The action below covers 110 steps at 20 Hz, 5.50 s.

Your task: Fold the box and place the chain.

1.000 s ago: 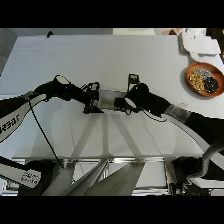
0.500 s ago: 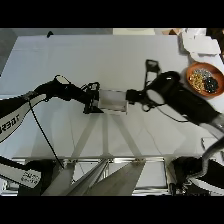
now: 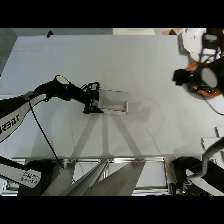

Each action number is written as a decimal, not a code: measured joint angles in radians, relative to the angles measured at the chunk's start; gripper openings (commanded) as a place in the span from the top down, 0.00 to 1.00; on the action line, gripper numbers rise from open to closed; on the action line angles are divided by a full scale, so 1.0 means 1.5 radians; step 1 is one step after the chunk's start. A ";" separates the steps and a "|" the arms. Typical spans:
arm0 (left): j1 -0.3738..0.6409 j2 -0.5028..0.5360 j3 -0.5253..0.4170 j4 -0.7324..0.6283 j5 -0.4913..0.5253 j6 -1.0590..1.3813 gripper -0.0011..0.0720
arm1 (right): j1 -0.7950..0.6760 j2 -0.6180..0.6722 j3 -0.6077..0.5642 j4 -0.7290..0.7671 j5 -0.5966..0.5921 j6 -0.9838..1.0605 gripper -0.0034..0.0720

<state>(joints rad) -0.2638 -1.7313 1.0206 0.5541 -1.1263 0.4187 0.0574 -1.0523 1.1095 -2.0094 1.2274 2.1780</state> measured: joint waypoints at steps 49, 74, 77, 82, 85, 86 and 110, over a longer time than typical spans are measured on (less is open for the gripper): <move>0.000 0.000 0.000 0.000 0.000 0.000 0.61 | -0.345 -0.307 0.111 0.144 -0.252 -0.224 0.94; 0.000 0.000 0.000 0.000 0.000 0.000 0.61 | 0.180 0.111 -0.075 0.195 -0.054 -0.228 0.94; 0.000 0.000 0.000 0.000 0.000 0.000 0.61 | 0.254 0.090 -0.080 0.205 -0.097 -0.189 0.94; 0.000 0.000 0.000 0.000 0.000 0.000 0.61 | 0.337 0.014 -0.083 0.225 -0.157 -0.154 0.94; 0.000 0.000 0.000 0.000 0.000 0.000 0.61 | 0.373 -0.036 -0.083 0.255 -0.215 -0.145 0.94; 0.000 0.000 0.000 0.000 0.000 0.000 0.61 | 0.384 -0.049 -0.083 0.265 -0.235 -0.144 0.94; 0.000 0.000 0.000 0.000 0.000 0.000 0.61 | 0.383 -0.199 -0.075 0.327 -0.428 -0.131 0.35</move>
<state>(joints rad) -0.2638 -1.7313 1.0206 0.5541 -1.1263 0.4191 0.6323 -1.3506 0.9970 -1.5192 0.5861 1.9820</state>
